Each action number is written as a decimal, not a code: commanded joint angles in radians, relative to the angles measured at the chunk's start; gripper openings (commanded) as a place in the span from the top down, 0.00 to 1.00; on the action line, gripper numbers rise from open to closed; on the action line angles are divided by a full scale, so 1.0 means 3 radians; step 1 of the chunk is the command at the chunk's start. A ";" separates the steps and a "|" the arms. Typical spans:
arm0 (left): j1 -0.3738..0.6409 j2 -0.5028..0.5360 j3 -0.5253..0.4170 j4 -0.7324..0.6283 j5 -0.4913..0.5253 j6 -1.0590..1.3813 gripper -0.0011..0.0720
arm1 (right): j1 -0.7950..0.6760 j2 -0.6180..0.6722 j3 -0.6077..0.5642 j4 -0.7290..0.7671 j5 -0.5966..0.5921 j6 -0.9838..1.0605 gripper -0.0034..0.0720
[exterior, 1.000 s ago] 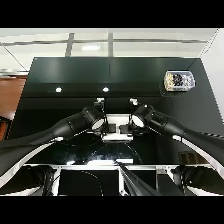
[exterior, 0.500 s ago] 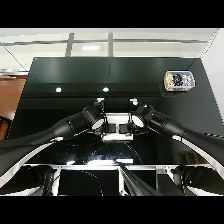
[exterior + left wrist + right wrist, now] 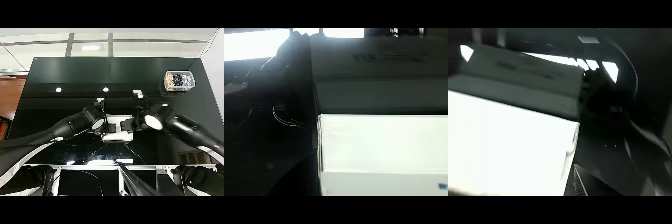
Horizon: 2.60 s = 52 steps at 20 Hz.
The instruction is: Fold the box and place the chain.
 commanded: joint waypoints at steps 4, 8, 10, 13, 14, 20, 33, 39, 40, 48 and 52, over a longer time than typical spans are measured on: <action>-0.0001 -0.0001 0.0004 0.0000 0.0004 -0.0004 0.95 | -0.0285 0.0741 -0.0027 -0.1439 0.0401 -0.0114 0.50; -0.0001 -0.0001 0.0004 0.0000 0.0000 -0.0004 0.95 | -0.1090 0.0736 -0.0427 -0.2421 -0.0322 0.0070 0.50; -0.0001 -0.0001 0.0004 0.0000 0.0000 -0.0004 0.95 | -0.1704 0.0676 -0.0694 -0.2405 -0.1155 0.0318 0.50; -0.0001 -0.0001 0.0004 0.0000 0.0001 -0.0004 0.95 | -0.2537 0.0282 -0.0646 -0.2045 -0.1919 0.0966 0.50; -0.0001 -0.0001 0.0004 0.0001 0.0003 -0.0004 0.95 | -0.2694 0.0084 -0.0474 -0.1755 -0.1984 0.0912 0.50; -0.0001 -0.0001 0.0004 -0.0020 0.0001 -0.0004 0.95 | -0.2822 -0.1399 0.1516 0.0018 -0.0977 -0.0196 0.00; -0.0001 -0.0001 0.0004 -0.0027 -0.0010 -0.0004 0.95 | -0.3079 -0.2326 0.2594 0.0367 0.0121 0.0820 0.15; -0.0001 -0.0001 0.0004 -0.0025 -0.0009 -0.0004 0.95 | -0.3031 -0.2429 0.2594 0.0401 0.0090 0.0819 0.15; -0.0001 -0.0001 0.0004 -0.0025 -0.0006 -0.0004 0.95 | -0.3030 -0.2458 0.2594 0.0406 0.0048 0.0818 0.15; 0.0000 -0.0001 0.0004 -0.0025 -0.0009 -0.0004 0.95 | -0.3031 -0.2578 0.2594 0.0459 -0.0072 0.0608 0.40; 0.0000 -0.0001 0.0004 -0.0025 -0.0008 -0.0004 0.95 | -0.3043 -0.2541 0.2594 0.0702 0.0013 0.0000 0.93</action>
